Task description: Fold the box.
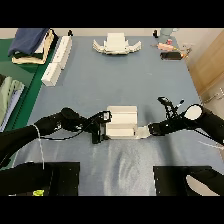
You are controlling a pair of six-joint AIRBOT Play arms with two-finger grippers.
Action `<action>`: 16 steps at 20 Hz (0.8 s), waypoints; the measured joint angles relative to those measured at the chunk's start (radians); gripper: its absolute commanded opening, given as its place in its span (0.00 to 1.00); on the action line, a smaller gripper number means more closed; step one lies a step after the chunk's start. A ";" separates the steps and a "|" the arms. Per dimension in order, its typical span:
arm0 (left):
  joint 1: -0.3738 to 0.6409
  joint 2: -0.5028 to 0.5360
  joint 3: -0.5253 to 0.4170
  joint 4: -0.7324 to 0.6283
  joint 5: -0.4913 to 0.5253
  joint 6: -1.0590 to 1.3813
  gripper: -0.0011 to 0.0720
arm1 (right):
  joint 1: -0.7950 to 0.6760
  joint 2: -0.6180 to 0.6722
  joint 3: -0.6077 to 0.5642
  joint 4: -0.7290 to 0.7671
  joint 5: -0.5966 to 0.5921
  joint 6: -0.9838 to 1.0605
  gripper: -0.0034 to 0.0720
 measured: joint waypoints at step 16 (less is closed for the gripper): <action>0.000 0.000 0.000 0.000 0.000 0.000 0.62 | 0.046 0.028 0.063 0.150 0.028 -0.118 0.62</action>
